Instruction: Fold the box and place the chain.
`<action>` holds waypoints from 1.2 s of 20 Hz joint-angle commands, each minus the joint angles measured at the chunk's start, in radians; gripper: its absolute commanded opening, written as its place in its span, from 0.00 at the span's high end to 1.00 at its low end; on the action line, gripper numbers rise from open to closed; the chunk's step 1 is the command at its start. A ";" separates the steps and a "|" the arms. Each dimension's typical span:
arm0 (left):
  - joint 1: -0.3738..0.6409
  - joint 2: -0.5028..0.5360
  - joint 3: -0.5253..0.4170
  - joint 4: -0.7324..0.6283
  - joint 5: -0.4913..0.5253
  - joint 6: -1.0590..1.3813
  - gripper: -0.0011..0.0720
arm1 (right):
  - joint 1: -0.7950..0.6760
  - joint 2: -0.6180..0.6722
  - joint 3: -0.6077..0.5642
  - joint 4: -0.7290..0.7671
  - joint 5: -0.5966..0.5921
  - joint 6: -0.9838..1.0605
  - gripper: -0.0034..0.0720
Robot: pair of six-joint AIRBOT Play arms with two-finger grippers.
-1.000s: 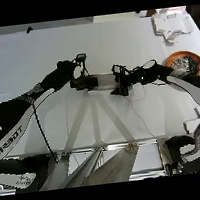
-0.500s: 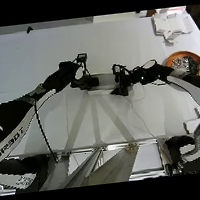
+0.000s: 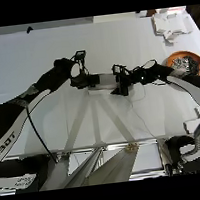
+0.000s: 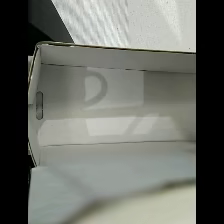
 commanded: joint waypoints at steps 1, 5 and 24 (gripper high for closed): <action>0.043 0.081 0.001 -0.069 -0.093 0.096 0.42 | 0.001 0.000 0.000 0.002 0.003 0.001 0.27; 0.178 0.169 0.000 -0.329 -0.228 0.402 0.42 | 0.001 0.000 0.000 0.002 0.003 0.001 0.27; 0.520 -0.068 -0.131 -0.866 -0.226 2.062 0.12 | 0.001 0.000 0.000 0.002 0.003 0.001 0.27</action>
